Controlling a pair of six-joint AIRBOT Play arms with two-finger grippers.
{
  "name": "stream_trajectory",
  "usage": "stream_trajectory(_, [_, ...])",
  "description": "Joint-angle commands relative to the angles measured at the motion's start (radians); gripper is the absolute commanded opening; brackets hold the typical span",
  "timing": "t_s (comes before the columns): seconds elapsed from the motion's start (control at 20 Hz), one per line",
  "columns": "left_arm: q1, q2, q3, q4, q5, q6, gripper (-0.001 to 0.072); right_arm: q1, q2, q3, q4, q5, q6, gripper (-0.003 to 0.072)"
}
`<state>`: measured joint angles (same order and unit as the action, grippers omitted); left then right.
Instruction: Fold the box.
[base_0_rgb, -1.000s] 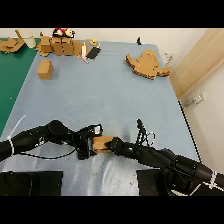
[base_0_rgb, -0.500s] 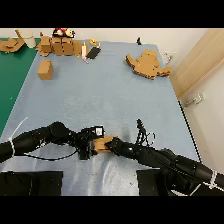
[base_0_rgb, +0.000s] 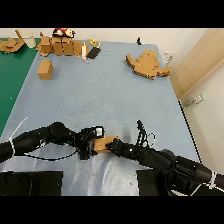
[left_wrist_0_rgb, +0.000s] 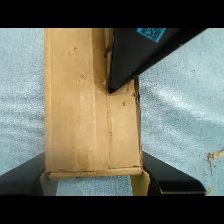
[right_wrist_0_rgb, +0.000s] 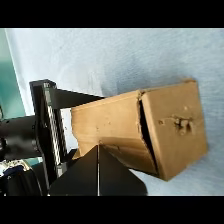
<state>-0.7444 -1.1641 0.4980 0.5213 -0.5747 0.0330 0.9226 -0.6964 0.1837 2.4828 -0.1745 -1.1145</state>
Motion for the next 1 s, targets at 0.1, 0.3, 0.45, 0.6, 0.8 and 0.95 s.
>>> stream_trajectory(0.1, [0.0,-0.001,0.0,0.0,0.0,0.0,0.0482,0.0,-0.001,-0.005,-0.008,-0.005,0.0,0.0001])
stream_trajectory(0.3, [0.0,-0.001,0.0,0.0,0.0,0.0,0.0482,0.0,-0.001,-0.004,-0.014,-0.005,0.0,0.0])
stream_trajectory(0.45, [0.0,0.0,0.0,0.0,0.0,0.0,0.0482,0.0,0.006,0.0,-0.014,-0.002,0.0,0.0001])
stream_trajectory(0.6, [0.0,0.0,0.0,0.0,0.0,0.0,0.0483,-0.002,0.104,0.05,-0.06,-0.002,-0.004,0.0001])
stream_trajectory(0.8, [0.0,0.0,0.001,-0.002,0.0,0.0,0.0482,-0.162,0.205,0.063,-0.218,-0.092,0.023,0.0001])
stream_trajectory(0.95, [0.005,0.005,0.008,0.0,0.0,-0.012,0.0483,-0.328,0.205,0.084,-0.336,-0.251,0.027,0.0001])
